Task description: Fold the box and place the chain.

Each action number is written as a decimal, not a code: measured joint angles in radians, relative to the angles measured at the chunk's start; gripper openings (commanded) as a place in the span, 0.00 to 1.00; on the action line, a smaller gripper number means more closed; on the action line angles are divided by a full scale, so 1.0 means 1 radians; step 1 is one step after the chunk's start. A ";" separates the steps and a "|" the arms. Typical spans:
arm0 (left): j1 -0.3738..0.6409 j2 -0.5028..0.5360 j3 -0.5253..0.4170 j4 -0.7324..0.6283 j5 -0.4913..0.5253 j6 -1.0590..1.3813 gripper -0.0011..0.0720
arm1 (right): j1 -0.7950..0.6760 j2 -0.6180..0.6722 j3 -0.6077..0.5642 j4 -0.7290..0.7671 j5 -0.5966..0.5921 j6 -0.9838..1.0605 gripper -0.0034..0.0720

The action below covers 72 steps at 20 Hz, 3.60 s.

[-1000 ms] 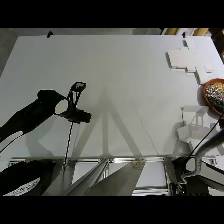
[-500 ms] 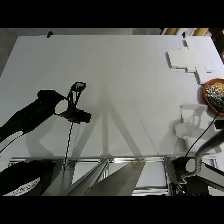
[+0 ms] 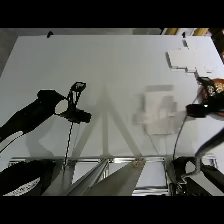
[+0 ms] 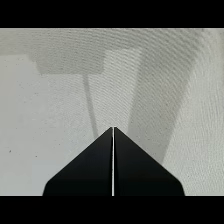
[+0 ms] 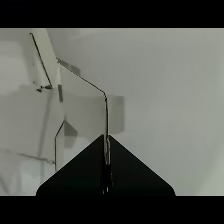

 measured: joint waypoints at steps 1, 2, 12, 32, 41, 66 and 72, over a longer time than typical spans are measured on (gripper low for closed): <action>0.000 0.000 0.000 0.000 0.000 0.000 0.03 | 0.041 0.014 -0.025 0.049 -0.013 -0.012 0.07; 0.000 0.000 0.000 0.000 0.000 0.000 0.03 | 0.088 0.030 -0.056 0.089 -0.035 -0.025 0.07; 0.000 0.000 0.000 -0.002 0.047 0.000 0.08 | 0.393 0.248 -0.304 0.204 -0.286 0.001 0.07; 0.122 -0.308 0.000 -1.221 0.230 1.280 0.72 | 0.422 0.331 -0.337 0.203 -0.295 0.017 0.07; 0.312 -0.258 0.000 -1.179 0.080 1.363 0.82 | 0.422 0.331 -0.337 0.203 -0.292 0.017 0.07; 0.087 -0.400 0.000 -1.338 0.155 1.600 0.02 | 0.423 0.332 -0.337 0.207 -0.288 0.017 0.07; 0.085 -0.363 0.000 -1.314 0.170 1.839 0.02 | 0.423 0.365 -0.302 0.204 -0.242 0.014 0.45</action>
